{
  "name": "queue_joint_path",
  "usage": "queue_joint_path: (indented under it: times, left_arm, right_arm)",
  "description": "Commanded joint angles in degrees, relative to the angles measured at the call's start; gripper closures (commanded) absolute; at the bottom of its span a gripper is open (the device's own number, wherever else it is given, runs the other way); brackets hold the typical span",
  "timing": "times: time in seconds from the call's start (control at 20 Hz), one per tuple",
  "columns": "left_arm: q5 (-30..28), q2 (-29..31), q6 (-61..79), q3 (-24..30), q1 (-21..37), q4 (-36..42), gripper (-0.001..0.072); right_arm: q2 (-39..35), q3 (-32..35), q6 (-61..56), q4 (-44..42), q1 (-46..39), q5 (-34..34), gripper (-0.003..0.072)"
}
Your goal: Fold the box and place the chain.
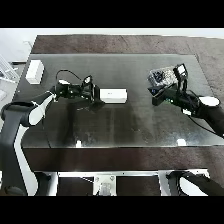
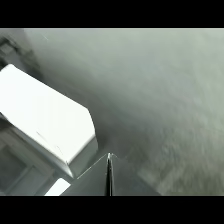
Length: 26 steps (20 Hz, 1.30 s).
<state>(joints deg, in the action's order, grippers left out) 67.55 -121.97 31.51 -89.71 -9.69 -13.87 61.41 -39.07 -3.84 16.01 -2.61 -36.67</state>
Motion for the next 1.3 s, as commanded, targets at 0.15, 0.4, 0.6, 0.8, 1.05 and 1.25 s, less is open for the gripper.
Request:
queue_joint_path:
  times: [0.15,0.4,0.6,0.8,1.05,1.25]
  left_arm:
    - [2.60,1.66,-1.86,0.00,0.37,3.17,0.0690]
    - [0.33,10.67,-12.02,0.02,3.08,3.52,0.0695]
    - [-7.80,20.46,-18.36,0.42,10.38,3.04,0.0696]
    - [-22.43,24.37,-28.65,0.42,19.76,1.79,0.0696]
    - [-46.34,24.33,-38.73,6.12,24.41,-0.96,0.0696]
    - [-56.19,24.28,-39.76,11.76,24.41,0.09,0.0694]
  right_arm:
    - [-1.55,3.58,-0.72,0.04,-1.40,2.32,0.0684]
    - [-1.57,3.58,-0.74,-0.42,-1.40,2.19,0.0684]
    - [-1.55,3.58,-3.02,-0.44,-1.40,2.16,0.0684]
    - [-1.55,3.58,-3.28,-0.44,-1.40,2.19,0.0684]
    - [-1.53,3.58,-3.28,-0.44,-1.40,2.16,0.0684]
    - [-1.53,3.58,-3.28,-0.44,-1.40,2.19,0.0684]
